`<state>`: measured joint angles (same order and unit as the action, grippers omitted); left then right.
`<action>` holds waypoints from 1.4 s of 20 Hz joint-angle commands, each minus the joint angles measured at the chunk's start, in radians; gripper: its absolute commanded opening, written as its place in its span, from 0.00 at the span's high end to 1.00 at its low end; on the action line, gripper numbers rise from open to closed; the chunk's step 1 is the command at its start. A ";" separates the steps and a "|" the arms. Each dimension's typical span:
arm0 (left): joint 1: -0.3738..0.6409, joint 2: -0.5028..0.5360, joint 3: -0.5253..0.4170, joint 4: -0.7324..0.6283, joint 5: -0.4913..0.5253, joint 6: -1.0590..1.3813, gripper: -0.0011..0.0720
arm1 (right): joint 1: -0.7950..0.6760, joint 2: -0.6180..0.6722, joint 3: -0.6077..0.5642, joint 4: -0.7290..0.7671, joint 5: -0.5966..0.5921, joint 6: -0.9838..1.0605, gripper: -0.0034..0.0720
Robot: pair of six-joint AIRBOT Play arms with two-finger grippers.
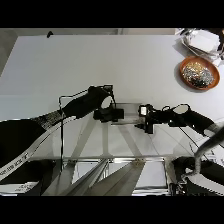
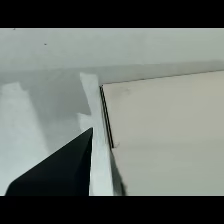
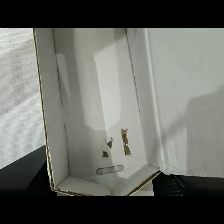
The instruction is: Fold the box and place the chain.
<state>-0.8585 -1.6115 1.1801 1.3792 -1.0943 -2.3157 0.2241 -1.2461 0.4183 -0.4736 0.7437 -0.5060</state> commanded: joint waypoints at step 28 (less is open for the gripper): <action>0.187 0.272 -0.008 -0.017 -0.135 0.628 0.04 | 0.000 0.001 0.000 0.000 0.000 0.000 0.39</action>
